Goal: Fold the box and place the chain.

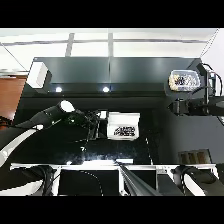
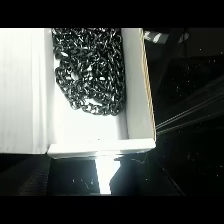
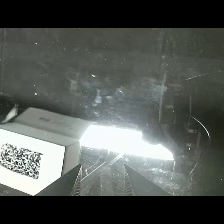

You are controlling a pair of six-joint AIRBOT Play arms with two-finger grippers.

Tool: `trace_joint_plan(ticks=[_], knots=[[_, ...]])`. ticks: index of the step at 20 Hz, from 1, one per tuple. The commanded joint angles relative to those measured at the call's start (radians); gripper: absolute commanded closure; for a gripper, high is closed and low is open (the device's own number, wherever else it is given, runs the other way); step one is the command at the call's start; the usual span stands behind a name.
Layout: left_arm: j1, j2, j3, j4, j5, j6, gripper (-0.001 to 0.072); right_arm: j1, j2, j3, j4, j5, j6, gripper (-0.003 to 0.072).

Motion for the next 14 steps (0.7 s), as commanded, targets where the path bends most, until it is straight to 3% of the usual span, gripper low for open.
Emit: trace_joint_plan(ticks=[1, 7, 9, 10, 11, 12, 14], knots=[[-0.013, -0.002, 0.0, -0.023, 0.01, -0.008, 0.0003, 0.0, 0.0, 0.0, 0.0, 0.0, 0.0, 0.0379], [-0.014, -0.002, 0.0, -0.026, 0.013, -0.008, 0.0004, 0.0, -0.001, -0.002, 0.0, -0.013, 0.0, 0.0378], [-0.014, -0.002, 0.0, -0.026, 0.013, -0.008, 0.0039, 0.0, -0.001, -0.002, 0.0, -0.024, 0.0, 0.0378], [-0.014, -0.002, 0.0, -0.026, 0.013, -0.008, 0.0129, 0.0, -0.001, -0.002, 0.0, -0.026, -0.001, 0.0376], [-0.014, -0.002, 0.0, -0.026, 0.013, -0.007, 0.0266, 0.003, -0.002, -0.002, 0.001, -0.026, 0.0, 0.0291], [-0.015, -0.002, 0.0, -0.026, 0.013, -0.007, 0.031, 0.009, -0.002, -0.002, 0.001, -0.027, 0.0, 0.0088], [-0.017, -0.002, 0.0, -0.025, 0.014, -0.008, 0.031, 0.016, -0.004, -0.002, 0.0, -0.043, -0.001, 0.0066]])
